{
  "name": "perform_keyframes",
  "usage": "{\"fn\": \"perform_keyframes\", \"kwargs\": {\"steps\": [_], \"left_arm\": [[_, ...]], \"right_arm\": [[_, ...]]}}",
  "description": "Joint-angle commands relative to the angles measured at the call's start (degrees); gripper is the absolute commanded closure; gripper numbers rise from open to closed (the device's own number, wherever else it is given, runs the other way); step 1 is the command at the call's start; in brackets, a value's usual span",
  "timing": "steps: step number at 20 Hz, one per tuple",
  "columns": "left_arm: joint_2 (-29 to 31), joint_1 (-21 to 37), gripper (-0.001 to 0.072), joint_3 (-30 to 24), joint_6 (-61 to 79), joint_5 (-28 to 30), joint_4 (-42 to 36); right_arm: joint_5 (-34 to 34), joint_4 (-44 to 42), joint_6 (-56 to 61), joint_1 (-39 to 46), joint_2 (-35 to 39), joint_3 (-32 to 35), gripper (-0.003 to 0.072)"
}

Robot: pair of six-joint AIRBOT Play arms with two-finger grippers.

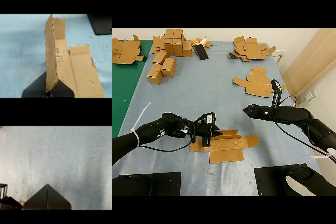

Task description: Fold the box.

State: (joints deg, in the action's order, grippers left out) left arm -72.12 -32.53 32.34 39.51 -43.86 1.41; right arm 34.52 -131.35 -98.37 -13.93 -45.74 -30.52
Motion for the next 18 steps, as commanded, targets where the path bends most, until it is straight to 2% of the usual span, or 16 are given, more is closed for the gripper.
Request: {"fn": "perform_keyframes", "kwargs": {"steps": [1,8,14,15,18], "left_arm": [[0.0,0.0,0.0698,0.0,-0.6,-0.2,-0.1],[0.0,0.0,0.0698,0.0,-0.5,-0.1,-0.1],[0.0,0.0,0.0698,0.0,-0.5,-0.2,-0.2],[0.0,0.0,0.0698,0.0,-0.5,-0.2,-0.2],[0.0,0.0,0.0698,0.0,-0.5,-0.2,-0.2]], "right_arm": [[0.0,0.0,0.0,0.0,0.0,0.0,0.0684],[4.7,2.4,0.0,0.0,0.0,0.0,0.0683],[6.3,13.3,-2.2,0.0,2.5,-0.2,0.0685],[8.5,14.9,-2.2,-0.2,4.3,-0.2,0.0685],[22.0,20.6,-2.8,-0.9,13.0,0.0,0.0685]]}}
